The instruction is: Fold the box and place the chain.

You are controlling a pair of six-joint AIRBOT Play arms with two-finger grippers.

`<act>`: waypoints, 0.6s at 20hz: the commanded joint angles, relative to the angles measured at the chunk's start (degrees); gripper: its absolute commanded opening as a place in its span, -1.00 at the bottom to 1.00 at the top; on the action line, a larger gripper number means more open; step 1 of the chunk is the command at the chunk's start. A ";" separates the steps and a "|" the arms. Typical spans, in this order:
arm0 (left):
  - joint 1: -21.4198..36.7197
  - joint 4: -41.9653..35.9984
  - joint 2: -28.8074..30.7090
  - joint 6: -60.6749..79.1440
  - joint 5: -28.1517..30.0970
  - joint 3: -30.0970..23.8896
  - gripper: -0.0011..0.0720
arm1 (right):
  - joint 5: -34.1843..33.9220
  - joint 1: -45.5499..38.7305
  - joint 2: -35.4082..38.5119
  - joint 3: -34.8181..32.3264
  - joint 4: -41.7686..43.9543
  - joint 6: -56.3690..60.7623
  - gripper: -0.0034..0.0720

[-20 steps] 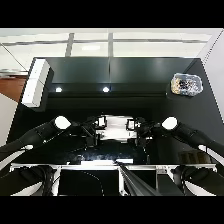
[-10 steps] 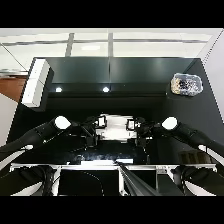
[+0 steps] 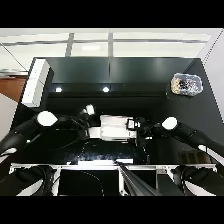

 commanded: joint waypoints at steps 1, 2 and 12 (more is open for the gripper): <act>9.84 9.53 7.54 -27.58 -6.03 0.24 -0.88 | 0.17 0.04 0.02 -0.02 -0.02 -0.09 0.35; 13.73 10.38 8.90 -36.87 -8.92 0.24 -0.88 | 0.15 0.04 0.00 -0.02 -0.02 -0.07 0.35; 26.56 6.01 0.17 -63.23 -20.06 -4.15 -0.87 | 0.15 0.04 0.00 -0.02 -0.04 -0.09 0.35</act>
